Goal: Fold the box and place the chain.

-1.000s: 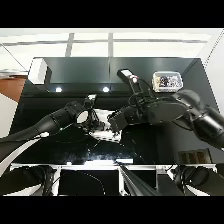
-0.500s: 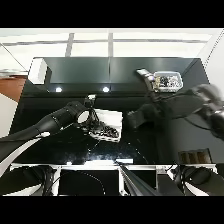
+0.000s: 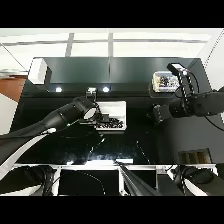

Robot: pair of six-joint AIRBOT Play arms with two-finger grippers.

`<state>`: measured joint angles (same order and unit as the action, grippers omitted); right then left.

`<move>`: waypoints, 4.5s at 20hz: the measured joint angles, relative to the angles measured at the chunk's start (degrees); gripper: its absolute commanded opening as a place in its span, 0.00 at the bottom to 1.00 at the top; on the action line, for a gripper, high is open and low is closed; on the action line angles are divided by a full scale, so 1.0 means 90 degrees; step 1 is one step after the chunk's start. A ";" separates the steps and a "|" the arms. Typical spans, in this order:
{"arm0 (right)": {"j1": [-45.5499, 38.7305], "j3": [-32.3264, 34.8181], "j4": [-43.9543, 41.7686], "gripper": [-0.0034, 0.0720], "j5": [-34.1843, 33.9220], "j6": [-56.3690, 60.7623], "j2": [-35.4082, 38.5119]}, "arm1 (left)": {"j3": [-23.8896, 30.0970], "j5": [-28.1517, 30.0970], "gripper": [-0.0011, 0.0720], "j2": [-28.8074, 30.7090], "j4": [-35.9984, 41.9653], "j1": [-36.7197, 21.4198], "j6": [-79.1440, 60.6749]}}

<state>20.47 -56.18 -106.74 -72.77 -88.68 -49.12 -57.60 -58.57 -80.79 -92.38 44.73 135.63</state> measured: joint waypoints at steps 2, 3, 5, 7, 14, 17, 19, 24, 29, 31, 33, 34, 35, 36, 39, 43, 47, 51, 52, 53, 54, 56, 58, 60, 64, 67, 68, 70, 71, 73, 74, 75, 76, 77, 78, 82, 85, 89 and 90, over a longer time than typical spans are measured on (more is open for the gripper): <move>-0.0027 0.0095 0.0012 0.93 0.0022 0.0039 0.0012 | -0.0039 0.0085 0.24 -0.0109 -0.0019 0.0012 0.0049; -0.0036 0.0146 0.0022 0.93 0.0049 0.0056 0.0015 | -0.0053 0.0085 0.55 -0.0153 -0.0007 0.0015 0.0039; -0.0044 0.0231 0.0027 0.93 0.0058 0.0100 0.0019 | -0.0136 0.0063 0.96 -0.0204 0.0078 0.0012 -0.0114; -0.0049 0.0291 0.0027 0.93 0.0070 0.0124 0.0022 | -0.0364 -0.0124 0.96 -0.0219 0.0182 0.0012 -0.0624; -0.0053 0.0345 0.0102 0.93 0.0041 0.0160 0.0022 | -0.1047 -0.1491 0.96 0.0782 0.0529 -0.0369 -0.4571; -0.0053 0.0347 0.0187 0.93 0.0039 0.0163 0.0022 | -0.0719 -0.1972 0.96 0.1484 0.1732 -0.1304 -0.6635; -0.0053 0.0347 0.0221 0.93 0.0046 0.0163 0.0022 | -0.0250 -0.2278 0.96 0.1773 0.3082 -0.2198 -0.7830; -0.0053 0.0350 0.0323 0.93 0.0177 0.0163 0.0022 | 0.1258 -0.2242 0.96 0.1933 0.5107 -0.3939 -1.1084; -0.0053 0.0454 0.0486 0.93 0.0216 0.0163 0.0024 | 0.2125 -0.1321 0.96 0.1588 0.5768 -0.4248 -1.4452; -0.0053 0.0510 0.0505 0.93 0.0219 0.0163 0.0024 | 0.2227 -0.0993 0.96 0.1382 0.5867 -0.4131 -1.5378; -0.0053 0.0546 0.0520 0.93 0.0223 0.0163 0.0024 | 0.2280 -0.0816 0.96 0.1154 0.5989 -0.4014 -1.6067; -0.0053 0.0551 0.0522 0.93 0.0226 0.0163 0.0024 | 0.2297 -0.0743 0.96 0.1039 0.6045 -0.3971 -1.6303; -0.0053 0.0563 0.0529 0.93 0.0228 0.0163 0.0024 | 0.2307 -0.0699 0.96 0.0925 0.6135 -0.3939 -1.6500; -0.0053 0.0566 0.0532 0.93 0.0228 0.0163 0.0024 | 0.2314 -0.0668 0.96 0.0828 0.6173 -0.3917 -1.6650; -0.0053 0.0576 0.0537 0.93 0.0228 0.0165 0.0024 | 0.2329 -0.0551 0.97 0.0631 0.6324 -0.3876 -1.6927; -0.0053 0.0576 0.0537 0.93 0.0316 0.0165 0.0024 | 0.2232 -0.0211 0.97 0.0471 0.6346 -0.3687 -1.6638; -0.0053 0.0576 0.0534 0.93 0.0425 0.0197 0.0024 | 0.1989 -0.0049 0.97 0.0270 0.6215 -0.3473 -1.6453; -0.0053 0.0576 0.0534 0.93 0.0452 0.0238 0.0024 | 0.1790 -0.0053 0.97 0.0073 0.6173 -0.3368 -1.6383; -0.0053 0.0576 0.0537 0.93 0.0454 0.0238 0.0024 | 0.1768 -0.0053 0.97 0.0046 0.6166 -0.3332 -1.6381; -0.0053 0.0576 0.0534 0.93 0.0461 0.0243 0.0024 | 0.1751 -0.0053 0.97 0.0027 0.6161 -0.3296 -1.6361; -0.0053 0.0576 0.0534 0.93 0.0464 0.0262 0.0024 | 0.1739 -0.0051 0.97 0.0015 0.6159 -0.3257 -1.6364; -0.0053 0.0576 0.0534 0.93 0.0471 0.0262 0.0024 | 0.1727 -0.0049 0.97 -0.0005 0.6149 -0.3172 -1.6366; -0.0053 0.0576 0.0534 0.93 0.0495 0.0262 0.0024 | 0.1715 0.0010 0.97 -0.0015 0.6149 -0.3096 -1.6395; -0.0053 0.0576 0.0537 0.93 0.0503 0.0265 0.0024 | 0.1712 0.0107 0.97 -0.0032 0.6152 -0.3045 -1.6415; -0.0053 0.0576 0.0537 0.93 0.0510 0.0308 0.0024 | 0.1700 0.0253 0.97 -0.0078 0.6154 -0.2999 -1.6419; -0.0053 0.0576 0.0537 0.93 0.0512 0.0311 0.0024 | 0.1695 0.0296 0.98 -0.0090 0.6156 -0.2987 -1.6415; -0.0053 0.0576 0.0534 0.93 0.0512 0.0311 0.0024 | 0.1695 0.0299 0.98 -0.0090 0.6156 -0.2985 -1.6412; -0.0053 0.0576 0.0537 0.93 0.0512 0.0313 0.0024 | 0.1695 0.0321 0.98 -0.0090 0.6156 -0.2985 -1.6412; -0.0053 0.0576 0.0534 0.93 0.0512 0.0318 0.0024 | 0.1693 0.0328 0.98 -0.0087 0.6156 -0.2987 -1.6412; -0.0053 0.0576 0.0534 0.93 0.0512 0.0330 0.0024 | 0.1676 0.0330 0.98 -0.0090 0.6161 -0.2987 -1.6410; -0.0053 0.0576 0.0537 0.93 0.0512 0.0330 0.0024 | 0.1661 0.0333 0.98 -0.0087 0.6164 -0.2987 -1.6410; -0.0053 0.0576 0.0534 0.93 0.0512 0.0330 0.0024 | 0.1649 0.0335 0.98 -0.0090 0.6188 -0.2987 -1.6410; -0.0053 0.0576 0.0534 0.93 0.0512 0.0330 0.0024 | 0.1644 0.0335 0.98 -0.0090 0.6217 -0.2987 -1.6410; -0.0053 0.0576 0.0534 0.93 0.0512 0.0330 0.0024 | 0.1637 0.0335 0.98 -0.0090 0.6249 -0.2985 -1.6410; -0.0053 0.0576 0.0534 0.93 0.0512 0.0333 0.0024 | 0.1632 0.0333 0.98 -0.0090 0.6278 -0.2977 -1.6407; -0.0053 0.0576 0.0534 0.93 0.0512 0.0359 0.0024 | 0.1632 0.0335 0.98 -0.0109 0.6339 -0.2868 -1.6407; -0.0053 0.0576 0.0534 0.93 0.0512 0.0376 0.0024 | 0.1632 0.0420 0.98 -0.0126 0.6346 -0.2786 -1.6385; -0.0053 0.0576 0.0534 0.93 0.0512 0.0379 0.0024 | 0.1630 0.0459 0.97 -0.0129 0.6341 -0.2749 -1.6383; -0.0053 0.0576 0.0534 0.93 0.0515 0.0379 0.0024 | 0.1632 0.0466 0.95 -0.0129 0.6339 -0.2747 -1.6383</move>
<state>19.99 -51.00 -101.93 -68.14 -85.27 -48.90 -42.92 -54.37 -81.95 -35.33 20.01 -11.81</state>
